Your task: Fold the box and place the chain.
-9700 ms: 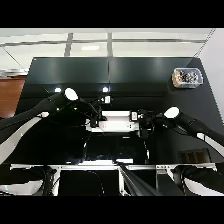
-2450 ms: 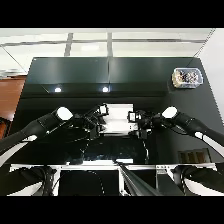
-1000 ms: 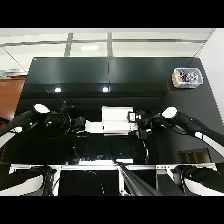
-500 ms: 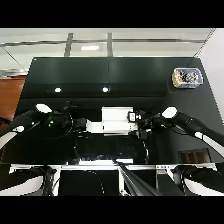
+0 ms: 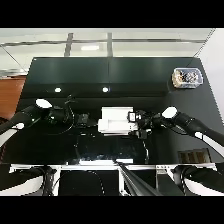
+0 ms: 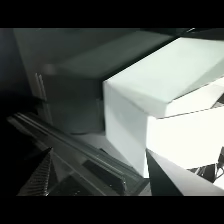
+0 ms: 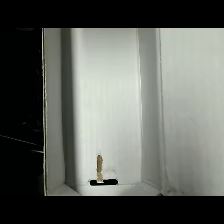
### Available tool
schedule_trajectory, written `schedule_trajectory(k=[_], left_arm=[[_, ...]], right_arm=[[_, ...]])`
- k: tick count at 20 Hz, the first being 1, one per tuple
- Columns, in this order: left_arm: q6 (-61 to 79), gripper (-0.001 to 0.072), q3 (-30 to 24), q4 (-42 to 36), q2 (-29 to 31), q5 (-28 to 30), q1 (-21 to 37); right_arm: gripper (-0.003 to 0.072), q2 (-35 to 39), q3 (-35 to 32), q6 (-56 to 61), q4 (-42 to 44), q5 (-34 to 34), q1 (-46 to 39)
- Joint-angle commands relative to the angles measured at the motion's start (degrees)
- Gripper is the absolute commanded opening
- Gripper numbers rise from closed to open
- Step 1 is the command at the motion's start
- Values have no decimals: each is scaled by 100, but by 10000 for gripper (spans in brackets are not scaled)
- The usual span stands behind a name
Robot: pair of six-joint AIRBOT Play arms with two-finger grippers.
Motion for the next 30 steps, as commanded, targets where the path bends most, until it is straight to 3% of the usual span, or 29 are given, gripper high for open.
schedule_trajectory(k=[1, 4, 9, 13, 14, 19, 21, 26, 30], left_arm=[[4, 710, 179, -50, -2, -223, -96], [-157, 709, 361, -4, 0, -358, -295], [-717, 612, 737, 101, 4, -308, -778], [-1958, 610, 1117, 1172, 4, -162, -1180], [-2039, 563, 1191, 1224, 4, -162, -1255], [-2269, 494, 1423, 1241, 4, -103, -1445], [-2610, 486, 1445, 1421, 4, 31, -1550], [-3812, 486, 1620, 2688, 4, 420, -2129], [-4402, 486, 1690, 3115, 4, 656, -2448]], right_arm=[[226, -4, 4, 0, 2, 2, 2], [225, -4, 4, 0, 2, 0, 2], [226, -4, 4, 0, 2, 2, 2], [226, -4, 4, 0, 2, 0, 2], [225, -4, 4, 0, 2, 0, 2], [226, -4, 4, 0, 2, 0, 2], [226, -4, 4, 0, 2, 2, 2], [226, -4, 4, 0, 2, 2, 2], [226, -4, 4, 0, 2, 0, 2]])
